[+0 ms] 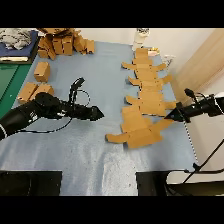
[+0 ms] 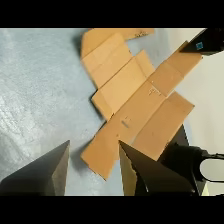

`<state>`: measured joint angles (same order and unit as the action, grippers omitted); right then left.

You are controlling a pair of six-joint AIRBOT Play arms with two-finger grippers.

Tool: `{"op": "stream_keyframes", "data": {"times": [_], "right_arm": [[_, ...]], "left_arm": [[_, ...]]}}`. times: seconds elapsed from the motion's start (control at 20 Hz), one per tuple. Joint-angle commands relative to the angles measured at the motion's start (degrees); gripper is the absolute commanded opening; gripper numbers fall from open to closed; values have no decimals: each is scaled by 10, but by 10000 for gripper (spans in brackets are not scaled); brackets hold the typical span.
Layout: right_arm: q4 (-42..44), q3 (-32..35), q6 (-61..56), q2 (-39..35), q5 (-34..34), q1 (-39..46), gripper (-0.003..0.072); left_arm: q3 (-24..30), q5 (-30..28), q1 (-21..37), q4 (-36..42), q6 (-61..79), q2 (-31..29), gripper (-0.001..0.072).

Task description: Fold the box.

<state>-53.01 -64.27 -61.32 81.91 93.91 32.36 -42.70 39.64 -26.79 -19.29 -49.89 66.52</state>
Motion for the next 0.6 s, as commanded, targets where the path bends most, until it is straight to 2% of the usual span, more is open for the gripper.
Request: {"op": "stream_keyframes", "data": {"times": [0.0, 0.15, 0.3, 0.45, 0.55], "right_arm": [[19, 1, -6, -56, -35, -85, 5], [19, 10, -6, -104, -141, -163, 4], [9, 55, -15, -136, -229, -222, 3], [-29, 134, -51, -147, -308, -270, 4], [-18, 211, -67, -167, -421, -311, 3]], "left_arm": [[0, 35, 17, 0, 15, 0, 461], [0, 85, 68, 0, 15, 0, 461], [0, 122, 114, -1, 34, 0, 461], [1, 126, 126, -22, 37, 0, 461], [9, 123, 126, -24, 41, 0, 461]]}}
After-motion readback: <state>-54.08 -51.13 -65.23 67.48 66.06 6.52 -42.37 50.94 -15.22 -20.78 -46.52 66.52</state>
